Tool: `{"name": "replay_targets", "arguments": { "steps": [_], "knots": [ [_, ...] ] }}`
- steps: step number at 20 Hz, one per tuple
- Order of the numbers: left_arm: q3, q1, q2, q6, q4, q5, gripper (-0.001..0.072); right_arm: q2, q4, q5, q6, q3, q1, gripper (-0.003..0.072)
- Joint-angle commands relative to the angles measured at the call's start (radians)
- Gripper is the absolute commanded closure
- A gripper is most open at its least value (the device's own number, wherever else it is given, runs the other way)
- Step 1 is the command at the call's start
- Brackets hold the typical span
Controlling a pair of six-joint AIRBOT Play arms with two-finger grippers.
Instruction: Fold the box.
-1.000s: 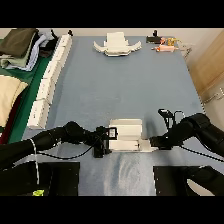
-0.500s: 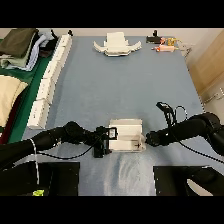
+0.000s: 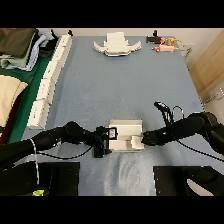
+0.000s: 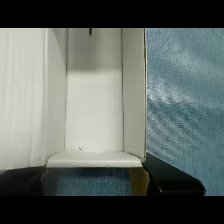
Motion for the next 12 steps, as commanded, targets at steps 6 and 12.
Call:
{"name": "replay_targets", "arguments": {
  "steps": [6,12],
  "knots": [
    [0.001,0.000,0.000,0.000,0.000,0.000,0.0186,-0.129,-0.119,0.062,0.148,0.049,0.171,0.0385],
    [0.001,0.000,0.000,0.000,0.000,0.000,0.0186,-0.274,-0.440,-0.039,0.568,0.180,0.422,0.0385]
  ]
}}
